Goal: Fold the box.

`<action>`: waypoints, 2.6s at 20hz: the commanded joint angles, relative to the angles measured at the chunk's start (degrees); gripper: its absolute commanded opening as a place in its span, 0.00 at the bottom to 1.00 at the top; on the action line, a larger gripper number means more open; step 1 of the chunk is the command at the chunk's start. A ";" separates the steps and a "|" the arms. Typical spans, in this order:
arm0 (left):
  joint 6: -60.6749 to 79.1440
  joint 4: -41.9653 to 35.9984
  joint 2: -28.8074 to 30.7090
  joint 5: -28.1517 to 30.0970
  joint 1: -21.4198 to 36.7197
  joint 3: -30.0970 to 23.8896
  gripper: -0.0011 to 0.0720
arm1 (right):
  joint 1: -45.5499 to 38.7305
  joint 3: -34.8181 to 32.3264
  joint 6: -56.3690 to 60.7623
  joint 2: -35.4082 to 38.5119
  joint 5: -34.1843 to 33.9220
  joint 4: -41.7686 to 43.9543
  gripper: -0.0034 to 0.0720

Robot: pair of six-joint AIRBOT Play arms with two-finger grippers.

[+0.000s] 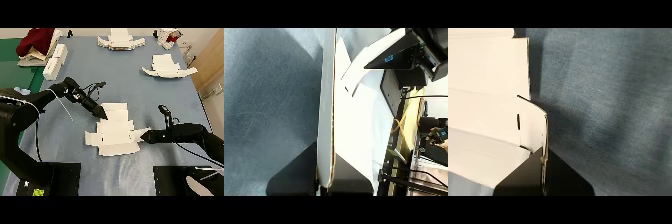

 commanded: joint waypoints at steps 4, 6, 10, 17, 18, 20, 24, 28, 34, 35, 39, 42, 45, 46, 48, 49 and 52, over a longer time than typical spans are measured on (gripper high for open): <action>3.63 0.00 -0.02 -0.28 -0.02 0.04 0.03 | 0.04 -0.04 0.00 -0.02 0.37 -0.09 0.05; 4.57 0.00 0.00 -0.33 -0.02 0.04 0.03 | 0.04 -0.02 -0.02 -0.02 0.57 -0.17 0.07; 6.82 0.00 0.07 -0.35 -0.02 0.07 0.03 | 0.04 1.25 -0.02 0.00 0.85 -2.56 0.22; 19.19 0.00 4.00 3.26 -0.02 0.02 0.03 | -0.04 7.89 7.10 0.00 1.33 -14.47 0.36; 20.13 -0.07 5.11 4.13 -0.04 -0.09 0.02 | -0.04 9.01 10.10 0.00 1.33 -17.33 0.36; 21.86 -0.04 7.58 5.99 -0.52 -0.55 0.02 | -0.04 11.17 16.59 0.00 1.36 -22.75 0.36; 27.65 -0.98 13.97 12.79 -2.40 -5.25 0.02 | -0.04 13.03 26.32 -0.02 1.36 -30.25 0.36; 35.71 -5.81 22.53 21.38 -4.81 -14.10 0.02 | -0.04 13.03 38.25 0.00 1.36 -38.14 0.36; 47.19 -12.00 31.61 30.21 -7.91 -25.33 0.02 | -0.04 14.05 41.29 0.02 4.11 -38.66 0.37; 49.07 -12.02 31.85 30.27 -8.50 -26.38 0.02 | -0.04 14.32 41.59 0.02 5.01 -38.66 0.37; 53.57 -13.07 31.76 34.25 -12.66 -28.70 0.02 | -0.04 14.40 41.81 0.02 6.25 -38.60 0.53; 53.57 -13.07 31.67 37.27 -14.91 -29.53 0.03 | -0.04 14.40 44.41 0.02 6.25 -38.64 0.80; 53.55 -13.07 31.34 37.40 -14.99 -29.57 0.03 | -0.04 14.43 44.57 0.02 6.27 -38.64 0.80; 53.53 -13.09 31.34 37.35 -14.78 -29.57 0.03 | -0.04 14.43 44.59 0.02 6.27 -38.64 0.80; 52.48 -13.00 31.36 37.05 -14.38 -29.11 0.03 | -0.04 14.40 44.57 0.02 6.27 -38.64 0.80; 50.29 -12.55 31.34 37.00 -14.01 -28.61 0.03 | -0.04 14.40 44.57 0.02 6.25 -38.64 0.80; 47.36 -10.49 31.34 33.07 -11.89 -26.82 0.03 | -0.04 14.40 44.57 0.02 6.25 -38.62 0.80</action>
